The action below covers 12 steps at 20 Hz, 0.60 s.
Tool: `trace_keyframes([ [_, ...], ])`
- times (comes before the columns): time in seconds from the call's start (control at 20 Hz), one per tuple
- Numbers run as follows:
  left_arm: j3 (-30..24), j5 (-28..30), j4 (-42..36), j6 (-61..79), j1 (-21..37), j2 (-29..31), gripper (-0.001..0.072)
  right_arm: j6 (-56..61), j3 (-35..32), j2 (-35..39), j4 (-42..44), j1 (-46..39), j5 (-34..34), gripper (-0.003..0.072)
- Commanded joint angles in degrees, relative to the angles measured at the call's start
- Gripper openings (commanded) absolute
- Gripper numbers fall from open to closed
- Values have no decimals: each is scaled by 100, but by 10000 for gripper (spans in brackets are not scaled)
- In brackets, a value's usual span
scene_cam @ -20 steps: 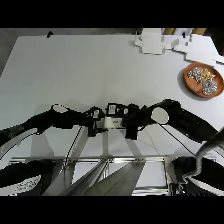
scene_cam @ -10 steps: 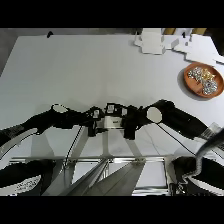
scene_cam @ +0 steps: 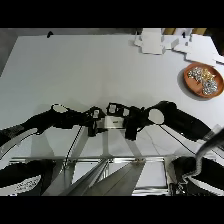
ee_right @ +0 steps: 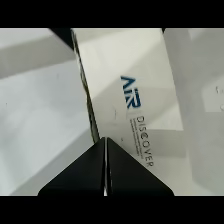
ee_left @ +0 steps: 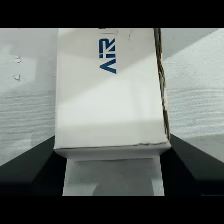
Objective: Fold the box and place the chain.
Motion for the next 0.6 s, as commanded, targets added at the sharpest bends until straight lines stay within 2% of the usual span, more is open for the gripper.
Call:
trace_keyframes([
  [0.0,4,0,9,9,2,2,152,994,474,262,-258,-133,420,16],
  [0.2,4,4,9,9,2,2,152,2216,776,844,-817,-1023,1207,16],
  [0.3,4,4,9,9,2,2,152,2848,774,944,-1593,-1692,2024,16],
  [0.4,4,2,9,9,2,2,152,3392,682,944,-2334,-2426,2555,16],
  [0.55,4,2,9,9,2,2,152,3735,291,942,-2494,-3582,2715,16],
])
